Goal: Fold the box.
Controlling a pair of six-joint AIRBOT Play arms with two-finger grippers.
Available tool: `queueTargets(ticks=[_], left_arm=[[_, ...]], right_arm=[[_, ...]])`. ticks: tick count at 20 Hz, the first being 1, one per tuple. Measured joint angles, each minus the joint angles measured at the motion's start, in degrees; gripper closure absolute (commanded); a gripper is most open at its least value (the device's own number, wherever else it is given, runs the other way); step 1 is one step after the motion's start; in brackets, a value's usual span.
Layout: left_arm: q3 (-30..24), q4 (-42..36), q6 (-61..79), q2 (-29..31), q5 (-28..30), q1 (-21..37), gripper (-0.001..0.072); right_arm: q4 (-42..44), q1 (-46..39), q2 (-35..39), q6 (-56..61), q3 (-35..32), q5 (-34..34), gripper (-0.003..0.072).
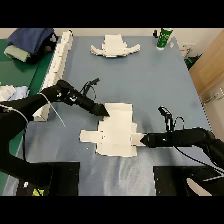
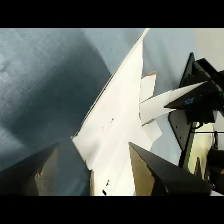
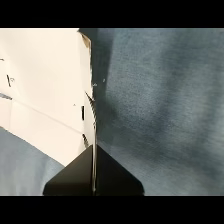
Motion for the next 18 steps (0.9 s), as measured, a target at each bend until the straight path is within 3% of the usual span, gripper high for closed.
queueTargets(ticks=[2, 10, 12, 18], left_arm=[[0.9, 0.2, 1.3, -0.6, -0.6, -1.0, 0.0253], [2.7, 0.8, 5.9, -1.2, -3.1, -3.0, 0.0261], [3.3, 0.9, 6.6, -1.2, -3.5, -3.5, 0.0613], [4.0, 3.2, 8.6, -1.2, -6.3, -4.3, 0.0613]], right_arm=[[0.0, 0.0, 0.0, 0.0, 0.0, -0.2, 0.0684], [0.0, 0.0, 0.0, -0.1, 0.0, -1.1, 0.0684], [-0.1, 0.0, 0.0, -0.1, 0.0, -1.5, 0.0684], [-0.5, 0.0, 0.0, -0.3, 0.0, -1.8, 0.0684]])
